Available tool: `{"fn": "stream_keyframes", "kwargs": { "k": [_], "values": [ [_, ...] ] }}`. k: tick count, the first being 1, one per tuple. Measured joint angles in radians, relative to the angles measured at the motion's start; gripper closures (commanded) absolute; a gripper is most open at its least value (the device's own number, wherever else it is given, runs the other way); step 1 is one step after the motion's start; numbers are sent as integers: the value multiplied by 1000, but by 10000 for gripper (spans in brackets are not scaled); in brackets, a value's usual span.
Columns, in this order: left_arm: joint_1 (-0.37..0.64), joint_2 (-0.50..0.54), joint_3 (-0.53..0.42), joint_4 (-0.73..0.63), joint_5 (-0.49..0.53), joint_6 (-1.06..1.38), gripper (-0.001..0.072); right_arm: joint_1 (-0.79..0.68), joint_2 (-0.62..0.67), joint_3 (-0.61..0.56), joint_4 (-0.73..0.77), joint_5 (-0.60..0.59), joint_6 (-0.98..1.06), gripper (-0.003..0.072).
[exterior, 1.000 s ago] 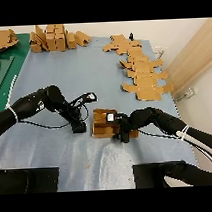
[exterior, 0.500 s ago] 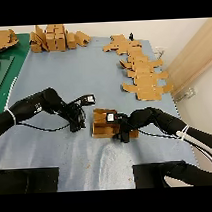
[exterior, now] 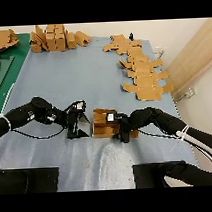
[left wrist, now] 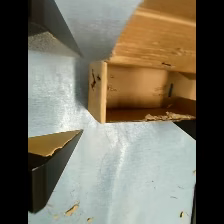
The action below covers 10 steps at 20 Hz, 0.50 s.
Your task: Fold the box.
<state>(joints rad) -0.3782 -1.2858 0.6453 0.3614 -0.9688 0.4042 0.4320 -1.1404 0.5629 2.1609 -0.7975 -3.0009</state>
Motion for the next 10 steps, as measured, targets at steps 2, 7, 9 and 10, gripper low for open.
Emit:
{"fn": "stream_keyframes", "kwargs": {
  "k": [2,7,9,10],
  "values": [
    [-22,0,-5,-8,2,12,17,0,0,0,-5,0,0,232],
    [-41,0,-8,-26,32,19,17,0,0,0,-15,1,0,232],
    [-45,0,-10,-29,60,19,17,0,0,0,-18,1,0,232],
    [-50,0,-10,-30,71,19,17,0,0,0,-18,1,0,232]
  ]
}}
